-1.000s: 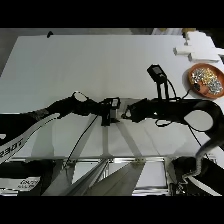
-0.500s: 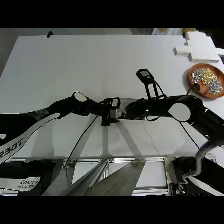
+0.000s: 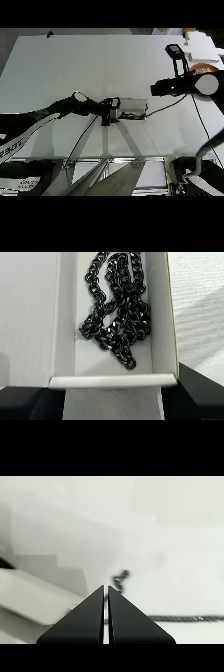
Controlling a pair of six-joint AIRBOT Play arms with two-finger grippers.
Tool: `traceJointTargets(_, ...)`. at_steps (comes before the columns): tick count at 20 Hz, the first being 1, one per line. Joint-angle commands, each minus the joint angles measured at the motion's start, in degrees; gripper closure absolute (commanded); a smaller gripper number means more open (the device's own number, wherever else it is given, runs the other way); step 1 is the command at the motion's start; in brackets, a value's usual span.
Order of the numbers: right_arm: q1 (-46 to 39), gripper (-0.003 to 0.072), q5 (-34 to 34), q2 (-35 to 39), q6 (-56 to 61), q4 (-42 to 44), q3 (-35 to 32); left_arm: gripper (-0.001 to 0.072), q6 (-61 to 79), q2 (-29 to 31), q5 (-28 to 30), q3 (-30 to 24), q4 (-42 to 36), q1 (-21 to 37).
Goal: Fold the box and place the chain.
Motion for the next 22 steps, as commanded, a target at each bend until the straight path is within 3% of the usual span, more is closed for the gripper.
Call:
traceJointTargets(1,-4.0,0.0659,0.6,-5.4,-4.9,-2.2,-1.3,0.067,0.0,0.0,0.0,0.0,0.0,0.0)
traceJointTargets(4,-3.9,0.0619,-2.1,-9.7,-14.2,2.7,-4.8,0.067,0.0,0.0,0.0,0.0,0.0,0.0)
traceJointTargets(5,-3.9,0.057,-3.0,-10.5,-16.1,3.6,-5.7,0.067,0.0,0.0,0.0,0.0,0.0,0.0)
traceJointTargets(6,-4.0,0.0468,-3.8,-11.2,-17.4,4.5,-6.6,0.067,0.0,0.0,0.0,0.0,0.0,0.0)
traceJointTargets(7,-3.9,0.0434,-4.6,-11.6,-18.8,5.4,-7.2,0.067,0.0,0.0,0.0,0.0,0.0,0.0)
traceJointTargets(11,-2.7,0.0436,-5.7,-13.3,-25.6,7.6,-8.7,0.067,0.0,0.0,0.0,0.0,0.0,0.0)
traceJointTargets(22,-0.7,0.0452,-9.1,-15.7,-25.9,7.5,-9.9,0.067,0.0,0.0,0.0,0.0,0.0,0.0)
